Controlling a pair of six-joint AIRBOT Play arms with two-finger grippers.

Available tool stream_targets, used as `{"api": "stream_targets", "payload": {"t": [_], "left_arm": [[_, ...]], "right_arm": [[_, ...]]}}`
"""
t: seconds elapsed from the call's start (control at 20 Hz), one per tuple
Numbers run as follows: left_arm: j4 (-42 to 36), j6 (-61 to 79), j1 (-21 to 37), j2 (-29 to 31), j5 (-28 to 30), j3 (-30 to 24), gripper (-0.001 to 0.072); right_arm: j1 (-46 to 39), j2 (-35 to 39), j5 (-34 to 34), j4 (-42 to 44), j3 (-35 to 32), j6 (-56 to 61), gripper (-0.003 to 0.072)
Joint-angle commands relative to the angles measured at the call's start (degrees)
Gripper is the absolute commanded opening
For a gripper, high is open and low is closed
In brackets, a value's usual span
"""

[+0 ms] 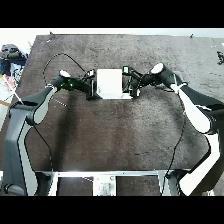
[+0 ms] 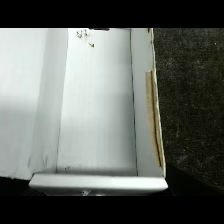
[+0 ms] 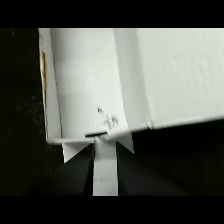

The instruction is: Fold the box and place the chain.

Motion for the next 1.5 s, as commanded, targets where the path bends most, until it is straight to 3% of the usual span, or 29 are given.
{"api": "stream_targets", "payload": {"t": [0.0,0.3,0.5,0.8,1.35,1.4,1.45], "left_arm": [[0.02,0.09,0.02,-0.02,0.02,0.02,0.0447],[0.02,0.09,0.02,-0.02,0.02,0.02,0.0447],[0.02,0.09,0.02,-0.02,0.02,0.0,0.0447],[0.02,0.09,0.02,-0.02,0.02,0.0,0.0447],[0.02,0.07,0.02,-0.02,0.02,0.02,0.0447],[0.02,0.09,0.0,-0.02,0.02,0.02,0.0447],[0.02,0.07,0.02,-0.02,0.02,0.0,0.0447]], "right_arm": [[-2.34,3.74,2.4,-3.21,0.04,11.78,0.0004],[-8.85,8.09,3.39,-3.17,0.02,45.18,0.0009],[-13.11,8.02,6.82,-3.17,-0.33,55.65,0.001],[-13.88,4.72,6.82,-0.46,-5.68,58.6,0.001],[-9.09,-3.34,6.6,14.21,-5.88,52.48,0.001],[-8.37,-3.32,7.32,17.33,-5.64,50.23,0.0155],[-8.02,-3.32,8.48,20.04,-5.31,48.83,0.0358]]}}
